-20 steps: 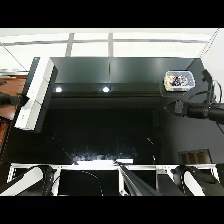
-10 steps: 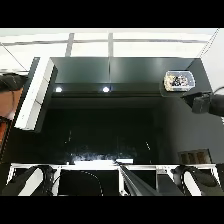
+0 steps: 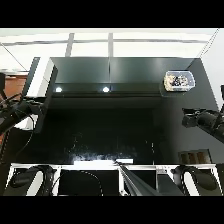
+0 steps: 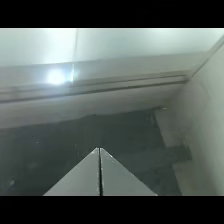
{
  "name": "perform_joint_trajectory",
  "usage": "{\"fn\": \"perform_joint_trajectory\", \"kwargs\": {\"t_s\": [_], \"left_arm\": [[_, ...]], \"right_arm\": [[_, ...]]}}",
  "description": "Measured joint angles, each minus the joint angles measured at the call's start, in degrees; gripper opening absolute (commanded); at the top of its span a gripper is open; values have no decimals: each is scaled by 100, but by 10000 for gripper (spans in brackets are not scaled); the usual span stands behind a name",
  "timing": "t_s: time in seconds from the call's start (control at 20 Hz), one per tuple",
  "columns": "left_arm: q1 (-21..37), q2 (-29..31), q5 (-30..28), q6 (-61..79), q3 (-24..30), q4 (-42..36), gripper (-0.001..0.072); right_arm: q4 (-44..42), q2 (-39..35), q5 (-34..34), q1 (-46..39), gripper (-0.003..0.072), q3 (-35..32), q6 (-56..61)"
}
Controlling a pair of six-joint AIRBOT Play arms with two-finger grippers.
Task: Fold the box and place the chain.
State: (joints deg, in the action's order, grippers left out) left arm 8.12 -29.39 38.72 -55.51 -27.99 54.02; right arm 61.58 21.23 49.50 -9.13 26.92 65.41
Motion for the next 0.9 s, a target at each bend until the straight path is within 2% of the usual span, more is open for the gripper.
{"fn": "perform_joint_trajectory", "kwargs": {"t_s": [0.9], "left_arm": [[-72,111,-146,-42,173,55,28]], "right_arm": [[125,-42,-85,0,5,-181,37]]}}
